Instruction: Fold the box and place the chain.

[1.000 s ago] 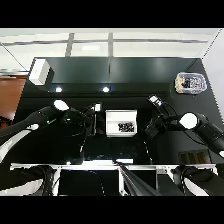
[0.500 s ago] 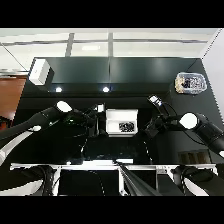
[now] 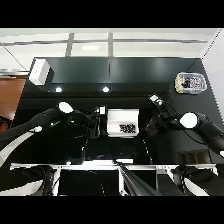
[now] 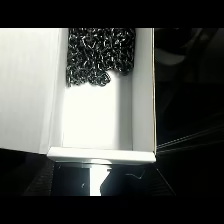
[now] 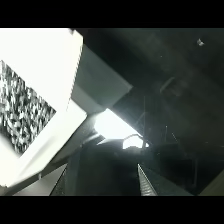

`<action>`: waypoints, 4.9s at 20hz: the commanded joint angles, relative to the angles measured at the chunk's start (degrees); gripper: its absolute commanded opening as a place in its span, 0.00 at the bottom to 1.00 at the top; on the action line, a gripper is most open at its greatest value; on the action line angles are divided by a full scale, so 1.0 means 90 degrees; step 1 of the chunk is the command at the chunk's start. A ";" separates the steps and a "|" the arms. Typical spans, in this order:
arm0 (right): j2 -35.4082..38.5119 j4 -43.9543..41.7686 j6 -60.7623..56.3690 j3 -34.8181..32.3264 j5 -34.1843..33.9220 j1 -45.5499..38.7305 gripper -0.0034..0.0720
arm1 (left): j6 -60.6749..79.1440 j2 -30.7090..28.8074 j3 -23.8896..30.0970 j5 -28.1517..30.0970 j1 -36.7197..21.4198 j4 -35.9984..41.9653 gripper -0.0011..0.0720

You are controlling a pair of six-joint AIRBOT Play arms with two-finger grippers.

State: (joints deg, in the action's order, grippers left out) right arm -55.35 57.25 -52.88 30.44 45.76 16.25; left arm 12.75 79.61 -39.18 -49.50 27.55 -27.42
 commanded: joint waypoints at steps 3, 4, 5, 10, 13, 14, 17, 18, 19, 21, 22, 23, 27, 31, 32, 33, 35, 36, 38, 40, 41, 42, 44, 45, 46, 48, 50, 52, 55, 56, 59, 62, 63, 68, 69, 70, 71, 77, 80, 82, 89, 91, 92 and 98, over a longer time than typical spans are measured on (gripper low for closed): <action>-0.0051 0.0007 -0.1404 0.0848 -0.0886 -0.0396 0.71 | 0.0012 0.0002 -0.0002 0.0022 0.0034 -0.0068 0.52; -0.0148 -0.0051 -0.1540 0.1078 -0.1076 -0.0449 0.71 | 0.0012 0.0002 -0.0002 0.0022 0.0034 -0.0070 0.52; -0.0347 -0.0158 -0.1634 0.1370 -0.1115 -0.0454 0.71 | 0.0012 0.0002 -0.0002 0.0022 0.0034 -0.0068 0.52; -0.1654 -0.1375 -0.1265 0.2572 -0.0391 -0.0177 0.86 | 0.0012 0.0002 -0.0002 0.0022 0.0034 -0.0068 0.52; -0.1724 -0.1333 0.0398 0.2630 0.0568 0.0061 0.85 | 0.0012 0.0002 -0.0002 0.0029 0.0034 -0.0068 0.52; -0.1661 -0.1328 0.1141 0.2630 0.1049 0.0058 0.85 | 0.0012 0.0002 -0.0002 0.0029 0.0034 -0.0068 0.52; -0.1435 -0.1066 0.1865 0.2628 0.2290 0.0061 0.85 | 0.0012 0.0002 -0.0002 0.0027 0.0034 -0.0068 0.52; -0.1404 -0.1015 0.1870 0.2606 0.2696 0.0061 0.85 | 0.0012 0.0002 -0.0002 0.0027 0.0034 -0.0068 0.52; -0.1350 -0.1090 0.1855 0.2506 0.2861 0.0063 0.85 | 0.0012 0.0002 -0.0002 0.0027 0.0034 -0.0068 0.52; -0.1236 -0.1338 0.1967 0.2135 0.2671 0.0063 0.85 | 0.0012 0.0002 -0.0002 0.0029 0.0034 -0.0068 0.52; -0.1236 -0.1341 0.2166 0.1957 0.2516 0.0063 0.85 | 0.0012 0.0002 -0.0002 0.0027 0.0034 -0.0068 0.52; -0.1236 -0.1413 0.2489 0.1778 0.2246 0.0063 0.85 | 0.0012 0.0002 -0.0002 0.0027 0.0034 -0.0068 0.52; -0.1236 -0.1583 0.3954 0.1428 0.1489 0.0430 0.85 | 0.0012 0.0002 -0.0002 0.0024 0.0034 -0.0068 0.52; -0.1236 -0.1523 0.4291 0.1430 0.1479 0.0617 0.85 | 0.0012 0.0002 -0.0002 0.0022 0.0034 -0.0068 0.52; -0.1236 -0.1518 0.4289 0.1430 0.1491 0.0614 0.72 | 0.0012 0.0002 -0.0002 0.0022 0.0034 -0.0068 0.52; -0.1236 -0.1518 0.4289 0.1433 0.1489 0.0617 0.70 | 0.0012 0.0002 -0.0002 0.0022 0.0034 -0.0068 0.52; -0.1231 -0.1528 0.4286 0.1445 0.1479 0.0617 0.70 | 0.0012 0.0002 -0.0002 0.0022 0.0034 -0.0068 0.52; -0.1205 -0.1530 0.4286 0.1462 0.1477 0.0617 0.70 | 0.0012 0.0002 -0.0002 0.0022 0.0034 -0.0068 0.52; -0.1090 -0.1528 0.4282 0.1474 0.1421 0.0614 0.70 | 0.0012 0.0002 -0.0002 0.0022 0.0034 -0.0068 0.52; -0.1013 -0.1523 0.4238 0.1479 0.1341 0.0614 0.70 | 0.0012 0.0002 -0.0002 0.0022 0.0034 -0.0068 0.52; -0.1008 -0.1525 0.4233 0.1484 0.1307 0.0614 0.70 | 0.0012 0.0002 -0.0002 0.0022 0.0034 -0.0068 0.52; -0.1008 -0.1528 0.4201 0.1481 0.1258 0.0614 0.70 | 0.0012 0.0002 -0.0002 0.0022 0.0034 -0.0070 0.52; -0.1008 -0.1528 0.4112 0.1481 0.1095 0.0614 0.70 | 0.0012 0.0002 -0.0002 0.0022 0.0034 -0.0068 0.52; -0.1008 -0.1528 0.4092 0.1481 0.1047 0.0614 0.48 | 0.0012 0.0002 -0.0002 0.0022 0.0034 -0.0070 0.52; -0.1008 -0.1525 0.4090 0.1481 0.1027 0.0617 0.46 | 0.0012 0.0002 -0.0002 0.0022 0.0034 -0.0068 0.52; -0.1010 -0.1528 0.4051 0.1481 0.1025 0.0617 0.46 | 0.0012 0.0002 -0.0002 0.0022 0.0034 -0.0068 0.52; -0.1010 -0.1525 0.3917 0.1477 0.1032 0.0617 0.46 | 0.0012 0.0002 -0.0002 0.0022 0.0034 -0.0068 0.52; -0.1010 -0.1528 0.3898 0.1416 0.1037 0.0617 0.46 | 0.0012 0.0002 -0.0002 0.0022 0.0034 -0.0068 0.52; -0.1013 -0.1523 0.3893 0.1324 0.1081 0.0646 0.46 | 0.0012 0.0002 -0.0002 0.0022 0.0034 -0.0068 0.52; -0.1013 -0.1554 0.3895 0.1324 0.1073 0.0656 0.46 | 0.0012 0.0002 -0.0002 0.0022 0.0034 -0.0068 0.52; -0.1013 -0.1542 0.3895 0.1324 0.1129 0.0680 0.46 | 0.0012 0.0002 -0.0002 0.0022 0.0034 -0.0068 0.52; -0.1013 -0.1523 0.3895 0.1324 0.1251 0.0682 0.46 | 0.0012 0.0002 -0.0002 0.0024 0.0034 -0.0068 0.52; -0.1013 -0.1520 0.3895 0.1324 0.1273 0.0682 0.46 | 0.0012 0.0002 -0.0002 0.0022 0.0034 -0.0068 0.52; -0.1013 -0.1392 0.3825 0.1324 0.1338 0.0697 0.47 | 0.0012 0.0002 -0.0002 0.0022 0.0034 -0.0068 0.52; -0.1013 -0.1294 0.3796 0.1324 0.1348 0.0697 0.47 | 0.0012 0.0002 -0.0002 0.0022 0.0034 -0.0068 0.52; -0.1013 -0.1188 0.3742 0.1324 0.1341 0.0695 0.47 | 0.0012 0.0002 -0.0002 0.0022 0.0034 -0.0068 0.52; -0.1013 -0.1120 0.3711 0.1324 0.1341 0.0697 0.47 | 0.0012 0.0002 -0.0002 0.0022 0.0034 -0.0068 0.52; -0.1010 -0.1139 0.3655 0.1324 0.1406 0.0697 0.47 | 0.0012 0.0002 -0.0002 0.0022 0.0034 -0.0068 0.52; -0.1010 -0.1139 0.3565 0.1324 0.1603 0.0695 0.47 | 0.0012 0.0002 -0.0002 0.0022 0.0034 -0.0068 0.52; -0.1010 -0.1139 0.3512 0.1324 0.1605 0.0695 0.47 | 0.0012 0.0002 -0.0002 0.0022 0.0034 -0.0068 0.52; -0.1010 -0.1139 0.3390 0.1324 0.1566 0.0695 0.57 | 0.0012 0.0002 -0.0002 0.0022 0.0034 -0.0068 0.52; -0.1010 -0.1139 0.3393 0.1324 0.1581 0.0695 0.57 | 0.0012 0.0002 -0.0002 0.0022 0.0034 -0.0068 0.52; -0.1010 -0.1139 0.3393 0.1324 0.1617 0.0695 0.57 | 0.0012 0.0002 -0.0002 0.0022 0.0034 -0.0068 0.52; -0.1027 -0.1132 0.3395 0.1260 0.1647 0.0695 0.57 | 0.0012 0.0002 -0.0002 0.0022 0.0034 -0.0068 0.52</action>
State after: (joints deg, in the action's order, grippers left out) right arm -64.53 46.96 -22.33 42.15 60.42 22.46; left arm 12.91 79.59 -39.20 -49.36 27.86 -28.05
